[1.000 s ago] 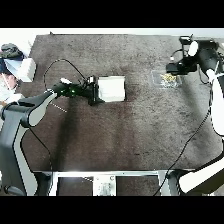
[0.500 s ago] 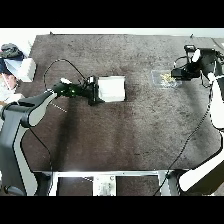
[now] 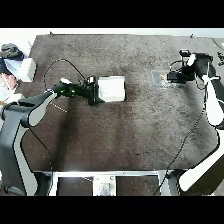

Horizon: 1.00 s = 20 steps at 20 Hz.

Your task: Fold the box and place the chain.

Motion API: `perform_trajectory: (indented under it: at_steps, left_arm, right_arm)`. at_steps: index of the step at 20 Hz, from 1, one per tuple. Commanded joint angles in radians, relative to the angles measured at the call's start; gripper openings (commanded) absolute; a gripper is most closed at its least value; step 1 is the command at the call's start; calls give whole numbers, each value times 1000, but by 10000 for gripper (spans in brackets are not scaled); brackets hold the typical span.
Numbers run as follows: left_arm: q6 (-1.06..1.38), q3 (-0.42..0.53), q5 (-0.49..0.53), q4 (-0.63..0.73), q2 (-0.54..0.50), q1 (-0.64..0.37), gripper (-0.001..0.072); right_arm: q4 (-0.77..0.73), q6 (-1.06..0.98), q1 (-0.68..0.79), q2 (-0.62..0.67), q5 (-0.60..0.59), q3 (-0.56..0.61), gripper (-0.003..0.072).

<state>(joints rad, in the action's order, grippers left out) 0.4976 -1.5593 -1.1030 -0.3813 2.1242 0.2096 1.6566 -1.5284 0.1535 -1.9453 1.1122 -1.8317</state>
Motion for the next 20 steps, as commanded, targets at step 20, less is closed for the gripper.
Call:
perform_trajectory:
  at_steps: [20]
  left_arm:
    - [0, -1, 0, 0, 0, -1, 356]
  right_arm:
    - [14, -2, 7, -24, -71, -4, 12]
